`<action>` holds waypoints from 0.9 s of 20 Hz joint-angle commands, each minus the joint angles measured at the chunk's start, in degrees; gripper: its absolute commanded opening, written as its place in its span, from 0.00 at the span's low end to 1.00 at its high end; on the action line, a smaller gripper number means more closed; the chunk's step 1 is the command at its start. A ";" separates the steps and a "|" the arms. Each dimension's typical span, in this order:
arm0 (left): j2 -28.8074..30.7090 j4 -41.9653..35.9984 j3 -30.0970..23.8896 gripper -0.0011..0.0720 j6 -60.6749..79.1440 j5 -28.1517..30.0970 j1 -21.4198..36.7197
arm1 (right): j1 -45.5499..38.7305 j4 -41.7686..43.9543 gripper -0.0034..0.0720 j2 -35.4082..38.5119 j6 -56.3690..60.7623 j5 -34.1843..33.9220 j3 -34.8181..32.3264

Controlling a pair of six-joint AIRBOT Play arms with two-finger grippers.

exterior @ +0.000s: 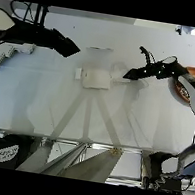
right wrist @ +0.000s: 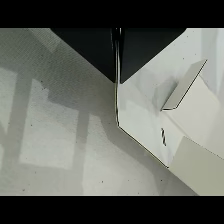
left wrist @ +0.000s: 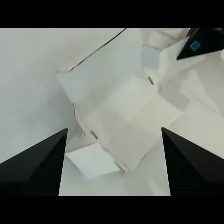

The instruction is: Fold the box and place the chain.

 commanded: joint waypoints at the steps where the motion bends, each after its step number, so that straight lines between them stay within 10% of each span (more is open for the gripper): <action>1: -10.69 -4.90 2.86 0.91 5.62 -9.05 4.68 | 0.07 0.00 0.06 0.02 0.02 0.00 0.00; 9: -30.40 -4.72 16.20 0.91 9.42 -10.67 1.68 | 0.07 0.00 0.06 0.02 0.02 0.00 0.00; 18: -33.55 -1.05 19.56 0.91 15.23 -1.55 -2.16 | 0.07 0.00 0.06 0.02 0.02 0.00 0.00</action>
